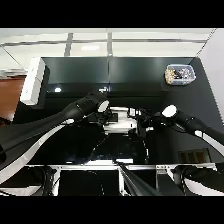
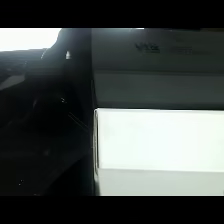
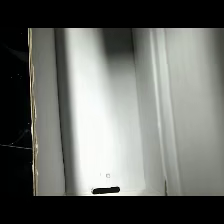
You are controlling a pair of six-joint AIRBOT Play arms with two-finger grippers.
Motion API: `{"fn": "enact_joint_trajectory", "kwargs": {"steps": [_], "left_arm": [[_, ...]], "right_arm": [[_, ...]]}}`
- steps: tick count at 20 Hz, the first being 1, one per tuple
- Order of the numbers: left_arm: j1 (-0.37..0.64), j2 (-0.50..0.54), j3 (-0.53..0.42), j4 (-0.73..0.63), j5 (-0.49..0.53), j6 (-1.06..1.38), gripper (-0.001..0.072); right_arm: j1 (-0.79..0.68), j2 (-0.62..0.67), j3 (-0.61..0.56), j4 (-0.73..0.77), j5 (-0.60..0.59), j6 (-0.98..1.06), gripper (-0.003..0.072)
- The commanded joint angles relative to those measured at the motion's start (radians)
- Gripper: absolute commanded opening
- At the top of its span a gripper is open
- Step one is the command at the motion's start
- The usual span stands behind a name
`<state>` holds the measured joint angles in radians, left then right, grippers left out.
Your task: Fold the box and place the chain.
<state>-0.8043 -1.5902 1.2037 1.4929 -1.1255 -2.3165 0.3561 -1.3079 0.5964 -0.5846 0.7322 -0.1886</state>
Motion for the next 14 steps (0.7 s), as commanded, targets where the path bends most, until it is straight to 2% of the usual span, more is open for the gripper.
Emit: {"fn": "enact_joint_trajectory", "kwargs": {"steps": [1, 5, 8, 14], "left_arm": [[0.000, 0.000, 0.000, -0.005, -0.001, 0.001, 0.0023], [0.000, 0.000, 0.000, 0.005, 0.004, 0.001, 0.0024], [0.005, 0.000, 0.000, 0.018, 0.003, 0.001, 0.0024], [0.012, 0.000, 0.000, 0.017, -0.004, 0.001, 0.0024]], "right_arm": [[-0.001, 0.017, 0.002, -0.019, 0.007, 0.025, 0.0644], [-0.001, 0.117, 0.002, -0.135, 0.026, 0.051, 0.0643], [-0.001, 0.146, 0.002, -0.217, 0.037, 0.100, 0.0643], [-0.001, 0.146, 0.002, -0.229, 0.042, 0.105, 0.0635]]}}
